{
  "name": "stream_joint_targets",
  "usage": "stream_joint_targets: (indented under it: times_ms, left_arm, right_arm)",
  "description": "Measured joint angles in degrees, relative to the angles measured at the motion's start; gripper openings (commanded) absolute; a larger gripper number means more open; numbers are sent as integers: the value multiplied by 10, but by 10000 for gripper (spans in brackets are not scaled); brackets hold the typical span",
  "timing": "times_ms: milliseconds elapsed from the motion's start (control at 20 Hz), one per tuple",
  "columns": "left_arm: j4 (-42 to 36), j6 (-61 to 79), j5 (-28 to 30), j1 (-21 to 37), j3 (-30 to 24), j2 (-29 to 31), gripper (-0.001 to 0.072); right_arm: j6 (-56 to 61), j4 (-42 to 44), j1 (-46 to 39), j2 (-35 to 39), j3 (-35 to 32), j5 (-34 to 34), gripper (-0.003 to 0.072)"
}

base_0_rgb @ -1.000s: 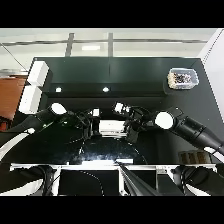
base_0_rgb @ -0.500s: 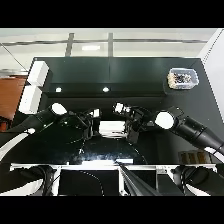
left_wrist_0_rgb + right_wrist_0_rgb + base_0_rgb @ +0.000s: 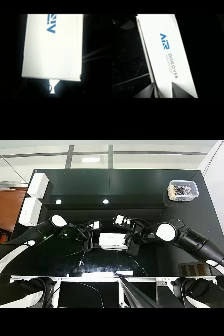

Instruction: Fold the box and place the chain.

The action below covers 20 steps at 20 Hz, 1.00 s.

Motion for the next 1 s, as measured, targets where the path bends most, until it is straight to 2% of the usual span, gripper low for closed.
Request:
stream_joint_targets:
  times_ms: [1000]
  left_arm:
    - [0,1,1,0,0,0,458]
  right_arm:
    - [15,3,0,-7,-20,-11,250]
